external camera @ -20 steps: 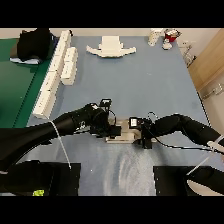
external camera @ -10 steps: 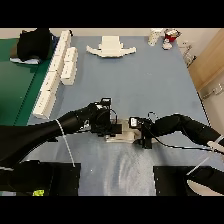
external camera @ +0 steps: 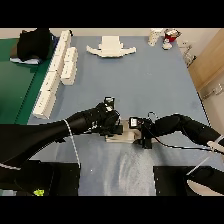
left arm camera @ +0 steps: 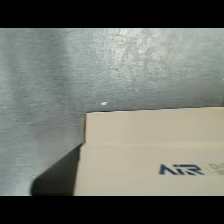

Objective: Fold the box.

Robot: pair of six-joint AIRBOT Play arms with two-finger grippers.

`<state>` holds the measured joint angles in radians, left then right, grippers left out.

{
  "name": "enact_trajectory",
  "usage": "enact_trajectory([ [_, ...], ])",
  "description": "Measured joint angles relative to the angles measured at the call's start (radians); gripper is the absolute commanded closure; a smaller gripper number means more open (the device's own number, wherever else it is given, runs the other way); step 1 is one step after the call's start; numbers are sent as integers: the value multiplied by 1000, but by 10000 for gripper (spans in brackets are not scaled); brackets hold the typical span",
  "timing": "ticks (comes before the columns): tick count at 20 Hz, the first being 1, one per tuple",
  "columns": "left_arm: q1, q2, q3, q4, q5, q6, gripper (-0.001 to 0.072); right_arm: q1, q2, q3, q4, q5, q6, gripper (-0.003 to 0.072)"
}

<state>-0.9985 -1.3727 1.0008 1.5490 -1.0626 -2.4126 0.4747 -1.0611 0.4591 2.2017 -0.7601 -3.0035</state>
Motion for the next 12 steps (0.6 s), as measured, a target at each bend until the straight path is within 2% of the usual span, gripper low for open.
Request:
enact_trajectory([
  [6,-25,-6,6,21,-21,-20,694,0,0,0,0,0,0,261],
  [7,-27,-6,6,21,-23,-21,597,0,0,0,0,0,0,260],
  [8,-28,-6,6,18,-27,-18,339,0,0,0,0,0,-1,260],
  [9,-29,-6,6,0,-32,-16,202,0,0,0,0,0,-1,260],
  [12,-29,-3,8,4,-32,-19,181,0,0,0,0,0,0,260],
])
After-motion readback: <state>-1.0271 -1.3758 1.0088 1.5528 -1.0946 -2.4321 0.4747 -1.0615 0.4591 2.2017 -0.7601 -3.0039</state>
